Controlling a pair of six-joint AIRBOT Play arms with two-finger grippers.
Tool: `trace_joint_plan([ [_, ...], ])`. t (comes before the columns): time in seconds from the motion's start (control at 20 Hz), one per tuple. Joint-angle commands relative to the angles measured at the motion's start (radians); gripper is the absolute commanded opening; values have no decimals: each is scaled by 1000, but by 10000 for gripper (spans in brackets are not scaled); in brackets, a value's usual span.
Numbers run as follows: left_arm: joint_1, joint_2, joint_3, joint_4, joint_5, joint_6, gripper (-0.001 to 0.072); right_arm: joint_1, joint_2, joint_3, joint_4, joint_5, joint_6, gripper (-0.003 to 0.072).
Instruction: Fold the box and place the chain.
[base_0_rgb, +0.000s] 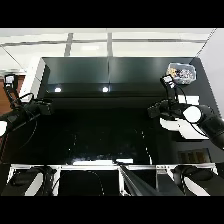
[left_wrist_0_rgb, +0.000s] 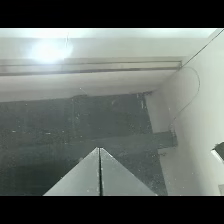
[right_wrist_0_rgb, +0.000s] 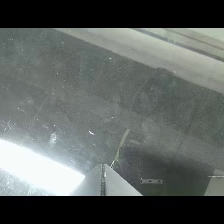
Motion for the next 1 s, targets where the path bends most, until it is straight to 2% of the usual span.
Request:
trace_joint_plan([
  [0.0, 0, 0, 0, 0, 0, 0, 27, 0, 0, 0, 0, 0, 0, 11],
  [0.4, 0, 0, 0, 0, 0, 0, 27, 0, 0, 0, 0, 0, 0, 11],
  [0.45, 0, 0, 0, 0, 0, 0, 27, 0, -2, 0, -1, -41, -2, 10],
  [0.5, 0, 0, 0, 0, 0, 0, 27, 0, -6, 0, 10, -141, -1, 11],
  [0.6, 0, 0, 0, 0, 0, 0, 27, 0, -6, 0, 147, -266, 7, 11],
  [0.7, 0, 0, 0, 1, 5, 2, 27, 0, -6, 0, 308, -341, 8, 11],
  [0.8, 0, 0, 0, 0, 5, 2, 27, 0, -6, 0, 437, -341, 8, 11],
  [0.95, -1, -11, -1, -7, 93, -11, 27, 3, -10, 0, 469, -302, 8, 20],
])
